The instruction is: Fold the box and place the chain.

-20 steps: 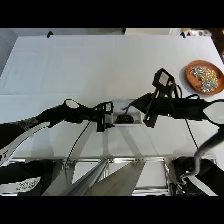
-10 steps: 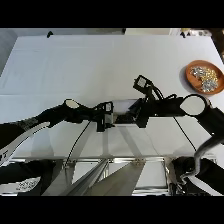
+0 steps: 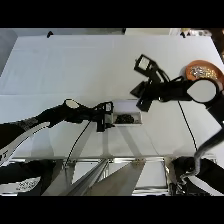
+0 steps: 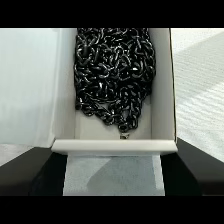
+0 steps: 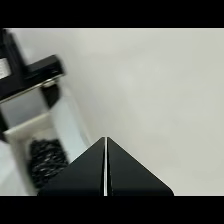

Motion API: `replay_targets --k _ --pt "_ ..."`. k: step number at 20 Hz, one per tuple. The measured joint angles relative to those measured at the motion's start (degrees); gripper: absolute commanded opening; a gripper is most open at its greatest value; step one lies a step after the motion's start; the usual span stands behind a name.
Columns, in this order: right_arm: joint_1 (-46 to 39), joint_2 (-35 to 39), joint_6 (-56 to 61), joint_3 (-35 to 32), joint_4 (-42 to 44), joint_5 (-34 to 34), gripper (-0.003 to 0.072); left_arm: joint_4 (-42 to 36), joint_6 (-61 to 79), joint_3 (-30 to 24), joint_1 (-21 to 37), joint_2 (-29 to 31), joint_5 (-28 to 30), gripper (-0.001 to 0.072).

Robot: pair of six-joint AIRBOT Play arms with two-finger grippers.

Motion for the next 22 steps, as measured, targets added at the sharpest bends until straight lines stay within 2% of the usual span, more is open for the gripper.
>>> replay_targets --k 3,8,15,16,17,18,20,22 --pt "-1.5 -5.2 2.3 1.5 -1.4 -0.8 0.002 0.0 0.0 0.0 0.0 0.0 0.0 0.0209" --pt "-1.9 -12.8 3.3 2.3 -2.3 4.7 0.002 0.0 0.0 0.0 0.0 0.0 0.0 0.0209" --pt "-0.4 -13.6 -4.0 2.4 -2.5 16.4 0.0023 0.0 0.0 0.0 0.0 0.0 0.0 0.0209" --pt "0.0 -13.3 -5.5 2.4 -2.5 17.7 0.0039 0.0 0.0 0.0 0.0 0.0 0.0 0.0209" --pt "0.6 -13.1 -6.9 2.3 -2.4 18.6 0.0108 0.0 0.0 0.0 0.0 0.0 0.0 0.0209" --pt "1.2 -12.9 -8.4 2.2 -2.5 19.2 0.014 0.0 0.0 0.0 0.0 0.0 0.0 0.0209" --pt "2.4 -12.7 -10.6 1.5 -2.5 19.0 0.0146 0.0 0.0 0.0 0.0 0.0 0.0 0.0209" --pt "3.5 -12.6 -12.3 0.4 -2.5 17.8 0.0183 0.0 0.0 0.0 0.0 0.0 0.0 0.0209"
